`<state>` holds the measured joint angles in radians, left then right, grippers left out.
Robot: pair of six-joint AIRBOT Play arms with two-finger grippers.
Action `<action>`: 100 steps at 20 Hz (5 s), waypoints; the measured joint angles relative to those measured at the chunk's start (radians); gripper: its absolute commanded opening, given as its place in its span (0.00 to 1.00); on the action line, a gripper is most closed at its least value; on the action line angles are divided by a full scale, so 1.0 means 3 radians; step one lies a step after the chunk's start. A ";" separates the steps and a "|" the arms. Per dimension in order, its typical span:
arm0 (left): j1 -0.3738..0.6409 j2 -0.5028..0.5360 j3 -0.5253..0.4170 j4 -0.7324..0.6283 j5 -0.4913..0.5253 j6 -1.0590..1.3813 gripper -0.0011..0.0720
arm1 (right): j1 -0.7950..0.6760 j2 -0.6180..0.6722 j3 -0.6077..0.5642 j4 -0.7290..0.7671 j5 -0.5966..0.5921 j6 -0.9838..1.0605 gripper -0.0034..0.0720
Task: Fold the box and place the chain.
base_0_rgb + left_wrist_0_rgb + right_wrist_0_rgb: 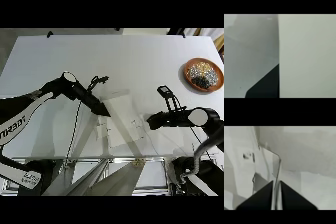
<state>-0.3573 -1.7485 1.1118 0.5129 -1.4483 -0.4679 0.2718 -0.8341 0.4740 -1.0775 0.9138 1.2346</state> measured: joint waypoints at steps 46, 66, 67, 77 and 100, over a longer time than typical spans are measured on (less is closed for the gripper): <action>-0.0870 0.0384 -0.0173 0.0652 0.1778 0.1324 0.02 | 0.0000 0.0858 0.0809 -0.0586 0.1156 0.0247 0.49; -0.0874 0.0317 -0.0136 0.0997 0.1687 0.1152 0.02 | 0.0000 0.0858 0.0809 -0.0586 0.1115 0.0245 0.49; -0.0876 0.0315 -0.0108 0.1064 0.1654 0.1086 0.02 | 0.0000 0.0858 0.0809 -0.0586 0.1115 0.0245 0.49; -0.0879 0.0327 0.0144 0.1422 0.1498 0.0795 0.02 | 0.0001 0.0858 0.0809 -0.0585 0.1106 0.0245 0.49; -0.0993 0.0273 0.0161 0.1255 0.1785 0.0769 0.03 | 0.0000 0.0858 0.0809 -0.0586 0.1105 0.0247 0.49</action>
<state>-0.6552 -1.6665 1.1603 0.8894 -0.9127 -0.2371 0.2718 -0.5766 0.7166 -1.2533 1.2453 1.3087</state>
